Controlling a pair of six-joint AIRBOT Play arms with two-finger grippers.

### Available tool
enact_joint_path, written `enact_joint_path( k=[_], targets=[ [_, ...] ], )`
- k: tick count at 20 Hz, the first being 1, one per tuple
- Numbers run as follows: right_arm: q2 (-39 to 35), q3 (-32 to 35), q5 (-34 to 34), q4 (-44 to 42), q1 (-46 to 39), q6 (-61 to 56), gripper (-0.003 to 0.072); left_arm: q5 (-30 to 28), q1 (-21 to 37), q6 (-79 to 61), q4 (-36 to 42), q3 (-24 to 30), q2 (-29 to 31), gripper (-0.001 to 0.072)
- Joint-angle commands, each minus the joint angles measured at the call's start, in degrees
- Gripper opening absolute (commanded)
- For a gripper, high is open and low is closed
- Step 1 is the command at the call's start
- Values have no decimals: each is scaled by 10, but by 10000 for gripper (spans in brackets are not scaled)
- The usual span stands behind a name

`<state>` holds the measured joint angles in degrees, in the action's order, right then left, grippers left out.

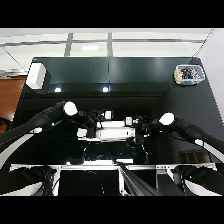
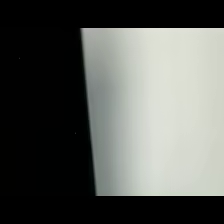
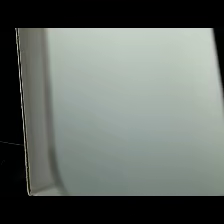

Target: Fold the box and place the chain.

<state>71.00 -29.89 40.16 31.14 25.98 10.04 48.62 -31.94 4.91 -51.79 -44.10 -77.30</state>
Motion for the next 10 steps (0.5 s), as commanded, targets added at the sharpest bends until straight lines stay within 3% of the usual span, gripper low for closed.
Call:
enact_joint_path(
  k=[1, 10],
  targets=[
    [2, 0, -6, 9, 0, -9, 678, 0, 0, 0, 0, 0, 0, 25],
    [3, 0, -4, 45, 20, -14, 678, -2, 0, 0, 0, 0, 0, 25]
  ],
)
